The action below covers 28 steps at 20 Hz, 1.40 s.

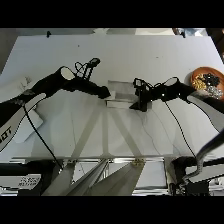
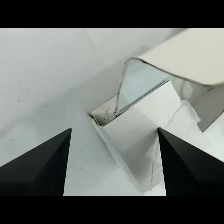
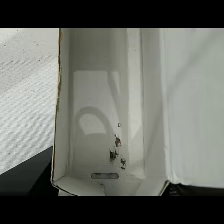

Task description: Fold the box and place the chain.

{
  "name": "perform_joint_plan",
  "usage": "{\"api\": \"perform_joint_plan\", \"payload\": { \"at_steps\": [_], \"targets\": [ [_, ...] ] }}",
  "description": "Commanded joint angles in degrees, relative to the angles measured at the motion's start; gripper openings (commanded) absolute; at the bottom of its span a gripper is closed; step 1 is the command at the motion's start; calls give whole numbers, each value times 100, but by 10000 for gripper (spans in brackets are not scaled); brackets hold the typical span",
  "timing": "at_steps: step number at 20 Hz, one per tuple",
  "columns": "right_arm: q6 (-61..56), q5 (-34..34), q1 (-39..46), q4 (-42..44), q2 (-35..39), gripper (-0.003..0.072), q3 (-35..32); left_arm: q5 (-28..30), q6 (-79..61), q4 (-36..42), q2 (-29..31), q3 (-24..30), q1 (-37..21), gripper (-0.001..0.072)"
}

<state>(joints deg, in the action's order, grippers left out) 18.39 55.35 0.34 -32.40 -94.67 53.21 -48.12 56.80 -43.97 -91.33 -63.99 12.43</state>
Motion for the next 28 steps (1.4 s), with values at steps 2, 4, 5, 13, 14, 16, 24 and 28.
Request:
{"api": "perform_joint_plan", "payload": {
  "at_steps": [2, 4, 5, 13, 14, 16, 24, 28],
  "targets": [
    [4, 13, -2, -17, 2, 364, 4, 31, 175, -61, 44, -7, 70, 614],
    [4, 17, -2, -15, 2, 364, 4, 31, 214, -63, 42, -7, 105, 662],
    [4, 15, -2, -15, 2, 364, 4, 31, 289, -68, 42, -7, 105, 663],
    [4, 15, -2, -15, 2, 364, 4, -315, 925, -621, 55, -7, 160, 640],
    [4, 15, -2, -15, 2, 364, 4, -385, 925, -625, 85, -7, 160, 640],
    [4, 15, -2, -15, 2, 364, 4, -413, 916, -625, 205, -9, 136, 640],
    [4, 15, -2, -15, 2, 364, 4, -684, 905, -1228, 636, -13, -13, 632],
    [4, 15, -2, -15, 2, 364, 4, -813, 754, -1217, 560, -13, -4, 709]
  ]
}}
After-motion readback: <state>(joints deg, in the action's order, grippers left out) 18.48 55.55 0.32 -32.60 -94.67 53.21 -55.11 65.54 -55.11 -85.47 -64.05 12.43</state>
